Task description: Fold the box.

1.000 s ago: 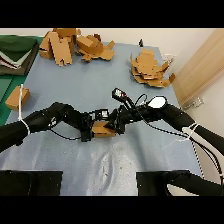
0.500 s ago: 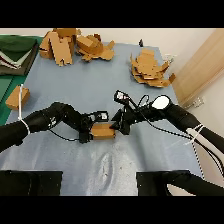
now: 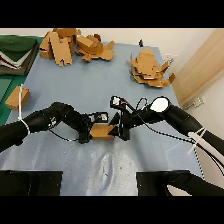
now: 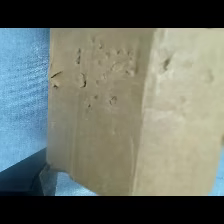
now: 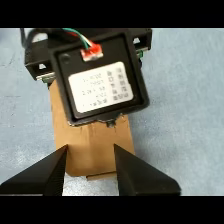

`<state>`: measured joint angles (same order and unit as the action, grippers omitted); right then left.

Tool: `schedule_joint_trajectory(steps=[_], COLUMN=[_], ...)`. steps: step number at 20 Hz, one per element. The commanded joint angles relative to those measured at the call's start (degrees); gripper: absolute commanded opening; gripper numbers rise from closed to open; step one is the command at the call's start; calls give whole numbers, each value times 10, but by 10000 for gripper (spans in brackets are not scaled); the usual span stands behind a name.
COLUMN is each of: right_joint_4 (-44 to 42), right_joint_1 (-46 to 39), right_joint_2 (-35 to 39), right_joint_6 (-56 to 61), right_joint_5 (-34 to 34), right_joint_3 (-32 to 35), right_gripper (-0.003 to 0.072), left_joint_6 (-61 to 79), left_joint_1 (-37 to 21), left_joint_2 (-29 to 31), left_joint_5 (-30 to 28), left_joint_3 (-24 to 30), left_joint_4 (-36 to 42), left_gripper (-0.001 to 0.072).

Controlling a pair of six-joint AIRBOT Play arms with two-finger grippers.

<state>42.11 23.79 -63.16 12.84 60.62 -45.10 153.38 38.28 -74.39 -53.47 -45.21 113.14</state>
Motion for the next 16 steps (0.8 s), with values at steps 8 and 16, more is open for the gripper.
schedule_joint_trajectory(steps=[8,16], right_joint_4=[63,169], right_joint_1=[28,96], right_joint_2=[-13,-13], right_joint_6=[-13,18], right_joint_5=[-38,-106], right_joint_3=[1,0], right_gripper=[493,494], left_joint_6=[0,0], left_joint_1=[0,0], left_joint_2=[0,0], left_joint_5=[1,0], left_joint_3=[0,0], left_joint_4=[-2,-2], left_gripper=[174,174])
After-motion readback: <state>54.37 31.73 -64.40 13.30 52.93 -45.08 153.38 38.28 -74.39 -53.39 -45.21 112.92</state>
